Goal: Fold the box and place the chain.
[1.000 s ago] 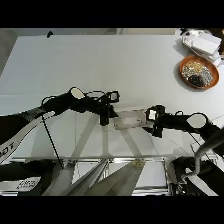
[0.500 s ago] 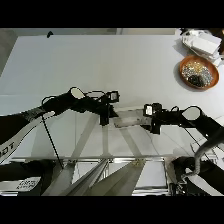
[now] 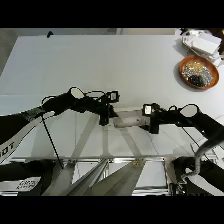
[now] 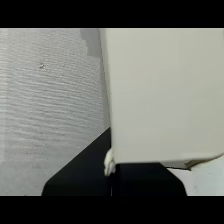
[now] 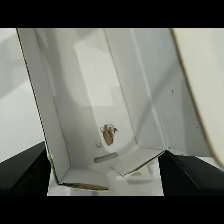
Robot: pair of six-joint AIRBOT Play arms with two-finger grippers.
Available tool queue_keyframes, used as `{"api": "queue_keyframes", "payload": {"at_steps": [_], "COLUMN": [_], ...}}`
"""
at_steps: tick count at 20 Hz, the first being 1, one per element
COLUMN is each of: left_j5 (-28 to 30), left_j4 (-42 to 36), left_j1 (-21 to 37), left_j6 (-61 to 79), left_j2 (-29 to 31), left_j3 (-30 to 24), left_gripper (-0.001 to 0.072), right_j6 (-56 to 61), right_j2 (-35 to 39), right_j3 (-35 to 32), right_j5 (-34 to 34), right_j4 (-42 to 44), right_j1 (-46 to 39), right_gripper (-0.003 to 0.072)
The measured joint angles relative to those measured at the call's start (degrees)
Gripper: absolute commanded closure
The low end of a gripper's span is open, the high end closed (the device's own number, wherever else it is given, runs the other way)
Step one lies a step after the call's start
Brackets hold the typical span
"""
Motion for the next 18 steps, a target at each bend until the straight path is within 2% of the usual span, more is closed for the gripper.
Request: {"api": "queue_keyframes", "payload": {"at_steps": [4, 8, 10, 12, 16, 18], "left_j5": [-0.07, -0.02, 0.0, 0.02, 0.04, 0.02], "left_j4": [0.02, -0.02, -0.04, -0.04, -0.07, -0.07], "left_j1": [0.0, 0.0, 0.0, 0.0, -0.02, -0.02], "left_j6": [0.02, 0.02, 0.02, 0.0, 0.0, 0.0], "left_j2": [0.0, 0.02, 0.0, 0.0, 0.0, 0.0], "left_j3": [0.0, 0.0, 0.0, 0.0, 0.0, 0.0], "left_gripper": [0.0697, 0.0697, 0.0697, 0.0697, 0.0697, 0.0697], "right_j6": [-0.35, -1.31, -2.05, -2.54, -3.65, -4.04], "right_j2": [-1.42, -2.6, -3.28, -4.02, -5.64, -6.32], "right_j3": [0.0, 0.0, 0.0, 0.02, 0.0, 0.02], "right_j5": [1.84, 1.79, 1.4, 0.94, -0.09, -0.55], "right_j4": [0.33, 0.07, 0.28, 0.48, 1.75, 2.29], "right_j1": [-0.02, 0.0, 0.0, 0.0, 0.02, 0.02], "right_gripper": [0.0045, 0.005, 0.011, 0.0114, 0.0173, 0.0234]}}
